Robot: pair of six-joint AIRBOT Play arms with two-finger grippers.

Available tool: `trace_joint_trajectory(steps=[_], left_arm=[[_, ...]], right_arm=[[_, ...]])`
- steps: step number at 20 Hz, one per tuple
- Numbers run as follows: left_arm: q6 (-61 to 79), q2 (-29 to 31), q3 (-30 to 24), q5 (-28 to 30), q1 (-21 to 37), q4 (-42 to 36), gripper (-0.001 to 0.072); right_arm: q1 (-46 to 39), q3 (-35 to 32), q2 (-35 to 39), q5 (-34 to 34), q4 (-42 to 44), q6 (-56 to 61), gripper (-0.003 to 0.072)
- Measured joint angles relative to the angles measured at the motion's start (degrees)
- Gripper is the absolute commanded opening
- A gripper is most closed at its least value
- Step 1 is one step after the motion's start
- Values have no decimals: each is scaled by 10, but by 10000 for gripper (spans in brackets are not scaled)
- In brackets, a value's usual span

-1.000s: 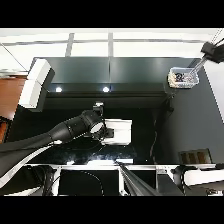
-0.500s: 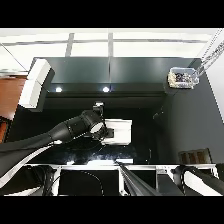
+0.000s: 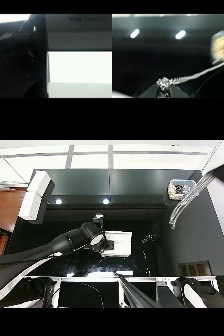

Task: Fold the box and place the chain.

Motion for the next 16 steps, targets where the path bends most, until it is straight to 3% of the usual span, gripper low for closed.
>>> trace_joint_trajectory(steps=[7,16], left_arm=[[0,0,0,0,0,0,33],[0,0,0,0,0,0,33]], right_arm=[[99,-116,16,35,87,-24,50],[250,-141,18,-15,115,15,50]])
